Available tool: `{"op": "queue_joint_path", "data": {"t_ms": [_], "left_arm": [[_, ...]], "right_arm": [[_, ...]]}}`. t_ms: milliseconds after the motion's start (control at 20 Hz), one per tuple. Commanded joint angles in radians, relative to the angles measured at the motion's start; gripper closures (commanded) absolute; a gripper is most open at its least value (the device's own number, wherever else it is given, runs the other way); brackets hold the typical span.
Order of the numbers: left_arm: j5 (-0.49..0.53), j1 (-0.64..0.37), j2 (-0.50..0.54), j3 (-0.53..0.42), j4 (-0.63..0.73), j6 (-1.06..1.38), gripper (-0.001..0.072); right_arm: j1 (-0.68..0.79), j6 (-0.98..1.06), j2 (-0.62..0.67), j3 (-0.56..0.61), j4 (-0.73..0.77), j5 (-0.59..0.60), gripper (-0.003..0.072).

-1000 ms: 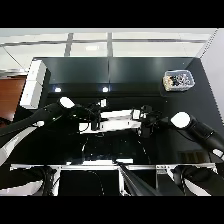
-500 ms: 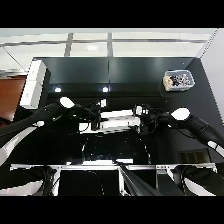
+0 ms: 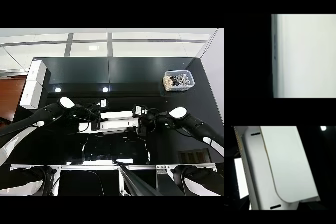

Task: Fold the box and place the chain.

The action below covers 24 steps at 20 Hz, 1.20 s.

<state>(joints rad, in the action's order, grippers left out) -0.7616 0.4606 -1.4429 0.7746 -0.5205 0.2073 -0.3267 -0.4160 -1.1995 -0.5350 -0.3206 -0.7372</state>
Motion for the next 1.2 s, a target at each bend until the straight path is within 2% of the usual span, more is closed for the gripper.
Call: {"op": "queue_joint_path", "data": {"t_ms": [0,500,700,1150], "left_arm": [[0.002,0.001,-0.001,0.001,0.002,-0.001,0.0685],[-0.035,0.000,-0.001,0.001,0.000,0.020,0.0685],[-0.035,0.000,-0.001,0.001,0.001,0.032,0.0685],[-0.031,0.001,-0.001,0.001,-0.002,0.032,0.0685]], "right_arm": [[0.000,-0.015,-0.037,-0.001,-0.005,-0.039,0.0005],[-0.004,-0.006,-0.051,-0.001,-0.061,-0.045,0.0005],[-0.042,0.024,-0.051,-0.001,-0.149,-0.045,0.0005],[-0.047,0.056,-0.052,-0.001,-0.151,-0.013,0.0005]]}}
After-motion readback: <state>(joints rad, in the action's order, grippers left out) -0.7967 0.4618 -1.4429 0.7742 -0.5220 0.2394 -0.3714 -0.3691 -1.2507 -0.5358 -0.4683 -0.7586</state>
